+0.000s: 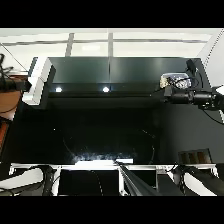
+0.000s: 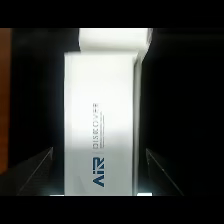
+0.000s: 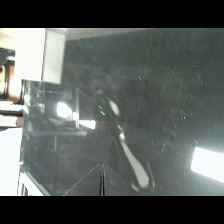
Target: Fold the box and place the chain.
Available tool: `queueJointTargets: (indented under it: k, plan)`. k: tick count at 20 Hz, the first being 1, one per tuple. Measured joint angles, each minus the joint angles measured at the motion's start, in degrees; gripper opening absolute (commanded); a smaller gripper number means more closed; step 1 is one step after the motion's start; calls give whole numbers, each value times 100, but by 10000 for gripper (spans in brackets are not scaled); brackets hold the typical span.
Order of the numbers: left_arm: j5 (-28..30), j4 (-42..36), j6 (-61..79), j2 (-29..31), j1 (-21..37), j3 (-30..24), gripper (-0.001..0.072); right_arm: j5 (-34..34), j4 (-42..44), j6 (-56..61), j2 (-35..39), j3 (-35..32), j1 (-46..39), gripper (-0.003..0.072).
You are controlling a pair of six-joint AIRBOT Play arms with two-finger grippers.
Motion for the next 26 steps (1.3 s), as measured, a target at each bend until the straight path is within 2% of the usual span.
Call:
queueJointTargets:
  k: [1, 2, 3, 4, 7, 10, 13, 18, 22, 26]
  plan:
    - [-74, 20, -37, 236, -37, 61, 703, -7, 7, 11, 0, 125, 0, 28]
    - [-146, 26, -70, 470, -87, 109, 625, 31, 2, 11, 0, 284, 0, 28]
    - [-236, 24, -118, 732, -166, 146, 388, 125, -44, 13, 2, 516, 0, 28]
    - [-365, 28, -181, 986, -254, 168, 47, 243, -205, 31, 4, 774, 0, 28]
    - [-1023, 42, -424, 1746, -634, 205, 27, 772, -1620, 555, 103, 1574, 0, 26]
    - [-1858, 98, -874, 2444, -1132, 42, 27, 817, -3307, 1235, 570, 1735, 0, 26]
    - [-2120, 201, -1346, 3296, -1727, -680, 27, 197, -4111, 1639, 1416, 1086, 17, 27]
    - [-1937, 457, -2004, 4815, -2201, -2490, 29, -1209, -4616, 2033, 2457, -876, 24, 26]
    - [-1648, 549, -2186, 5560, -2247, -3032, 32, -2044, -4916, 2116, 2675, -1526, 24, 26]
    - [-1512, 575, -2256, 5858, -2258, -3180, 32, -2378, -5036, 2142, 2732, -1700, 24, 26]
